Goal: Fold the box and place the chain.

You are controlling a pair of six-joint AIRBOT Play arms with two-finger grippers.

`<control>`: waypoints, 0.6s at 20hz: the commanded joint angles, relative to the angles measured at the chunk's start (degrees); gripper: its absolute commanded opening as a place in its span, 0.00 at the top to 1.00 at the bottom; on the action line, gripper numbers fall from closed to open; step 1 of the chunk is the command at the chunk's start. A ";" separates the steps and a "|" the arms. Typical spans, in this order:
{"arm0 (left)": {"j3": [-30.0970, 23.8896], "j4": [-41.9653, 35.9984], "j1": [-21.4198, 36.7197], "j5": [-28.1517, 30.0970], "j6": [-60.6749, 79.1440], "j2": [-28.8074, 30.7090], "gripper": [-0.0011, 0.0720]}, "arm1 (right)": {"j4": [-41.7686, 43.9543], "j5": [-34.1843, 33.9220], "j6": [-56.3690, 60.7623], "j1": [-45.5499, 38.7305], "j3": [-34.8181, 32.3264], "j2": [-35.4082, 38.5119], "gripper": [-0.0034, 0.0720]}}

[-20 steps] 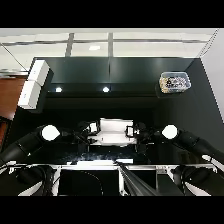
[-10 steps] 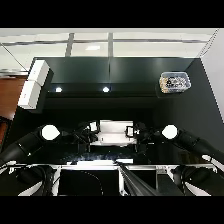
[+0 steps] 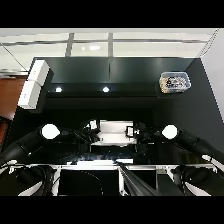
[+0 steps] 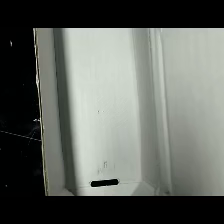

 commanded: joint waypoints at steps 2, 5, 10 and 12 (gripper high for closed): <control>1.38 9.22 0.11 -6.21 -3.39 0.96 0.81 | 0.02 0.02 0.02 0.04 -0.04 0.02 0.39; 1.90 19.91 0.68 -5.66 -9.90 3.58 0.01 | 0.02 0.02 0.02 0.04 -0.04 0.02 0.39; 1.86 12.57 0.79 0.00 -8.96 1.01 0.05 | 0.00 0.02 0.02 0.04 -0.04 0.02 0.39; 1.86 8.37 -0.90 2.49 -4.92 -0.98 0.07 | 0.00 0.02 0.02 0.04 -0.04 0.02 0.39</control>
